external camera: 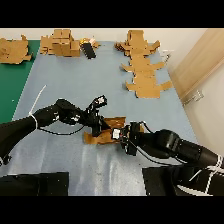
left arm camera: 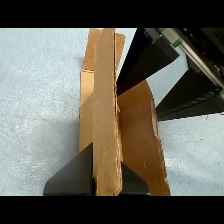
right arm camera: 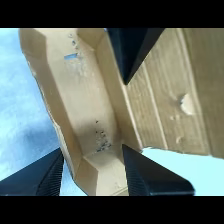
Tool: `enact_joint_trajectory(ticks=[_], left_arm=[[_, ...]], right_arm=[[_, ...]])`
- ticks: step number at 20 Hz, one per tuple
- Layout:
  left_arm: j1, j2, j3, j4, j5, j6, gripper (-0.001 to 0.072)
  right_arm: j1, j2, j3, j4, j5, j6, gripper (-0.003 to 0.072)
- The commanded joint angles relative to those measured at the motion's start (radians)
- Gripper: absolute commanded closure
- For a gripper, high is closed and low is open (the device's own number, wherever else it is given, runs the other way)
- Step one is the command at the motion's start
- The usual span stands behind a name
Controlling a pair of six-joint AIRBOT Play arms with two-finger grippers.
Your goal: Fold the box.
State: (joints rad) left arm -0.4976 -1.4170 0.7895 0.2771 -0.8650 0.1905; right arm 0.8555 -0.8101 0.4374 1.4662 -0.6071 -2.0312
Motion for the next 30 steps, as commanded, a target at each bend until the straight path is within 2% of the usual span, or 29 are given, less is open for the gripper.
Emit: enact_joint_trajectory(ticks=[1, 4, 20, 23, 27, 30], left_arm=[[0.000, 0.000, 0.000, 0.000, 0.000, 0.000, 0.0696], [0.000, 0.000, 0.000, 0.000, 0.000, 0.000, 0.0696], [0.000, 0.000, 0.000, 0.000, 0.000, 0.000, 0.0696], [0.000, 0.000, 0.000, 0.000, 0.000, 0.000, 0.0696], [0.000, 0.000, 0.000, 0.000, 0.000, 0.000, 0.0696], [0.000, 0.000, 0.000, 0.000, 0.000, 0.000, 0.0696]], right_arm=[[-0.122, 0.001, 0.000, 0.328, -0.016, -0.380, 0.0119], [-0.204, 0.001, 0.002, 0.401, -0.031, -0.447, 0.0119], [-0.273, 0.018, 0.002, 0.391, 0.020, -0.533, 0.0119], [-0.329, 0.018, 0.002, 0.470, 0.014, -0.629, 0.0119], [-0.427, -0.016, 0.015, 0.677, -0.094, -0.878, 0.0119], [-0.475, -0.126, 0.087, 0.738, -0.204, -0.978, 0.0119]])
